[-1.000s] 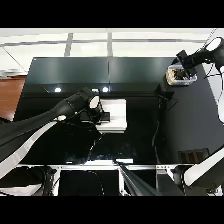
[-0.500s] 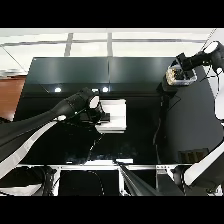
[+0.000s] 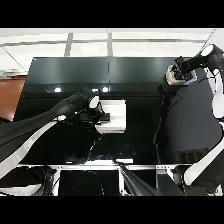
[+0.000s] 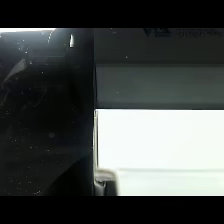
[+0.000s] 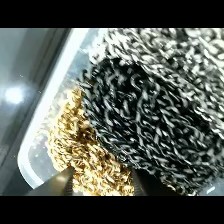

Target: Fold the box and place the chain.

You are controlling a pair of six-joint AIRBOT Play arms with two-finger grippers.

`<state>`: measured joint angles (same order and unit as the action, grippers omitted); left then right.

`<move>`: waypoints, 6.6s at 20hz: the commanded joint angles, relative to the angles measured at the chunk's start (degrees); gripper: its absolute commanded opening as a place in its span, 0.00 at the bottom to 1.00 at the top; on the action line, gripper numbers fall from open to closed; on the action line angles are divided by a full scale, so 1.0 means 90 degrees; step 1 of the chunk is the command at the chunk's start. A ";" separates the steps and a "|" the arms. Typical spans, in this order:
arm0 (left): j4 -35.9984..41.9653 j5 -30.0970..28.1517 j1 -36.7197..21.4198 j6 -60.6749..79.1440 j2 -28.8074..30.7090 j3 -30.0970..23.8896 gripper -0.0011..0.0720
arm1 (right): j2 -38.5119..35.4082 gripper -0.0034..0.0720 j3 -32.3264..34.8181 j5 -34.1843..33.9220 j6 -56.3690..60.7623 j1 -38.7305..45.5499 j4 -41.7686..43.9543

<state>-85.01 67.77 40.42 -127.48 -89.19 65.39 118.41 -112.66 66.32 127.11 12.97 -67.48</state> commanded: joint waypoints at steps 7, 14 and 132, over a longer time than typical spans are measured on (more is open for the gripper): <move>-0.0005 -0.0027 -0.0005 0.0000 0.0005 0.0005 0.05 | 0.0015 0.52 -0.0027 0.0100 -0.0369 0.0015 0.0304; -0.0005 -0.0029 -0.0005 0.0000 0.0005 0.0005 0.05 | 0.0010 0.52 -0.0321 0.0199 -0.0362 0.0005 0.0240; 0.0005 -0.0092 -0.0005 -0.0002 0.0005 0.0005 0.05 | -0.5467 0.42 0.6275 -0.0476 -0.4316 -0.4197 0.0889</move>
<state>-85.03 66.92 40.42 -127.48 -89.19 65.41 71.35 -56.55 58.50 88.03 -27.86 -55.57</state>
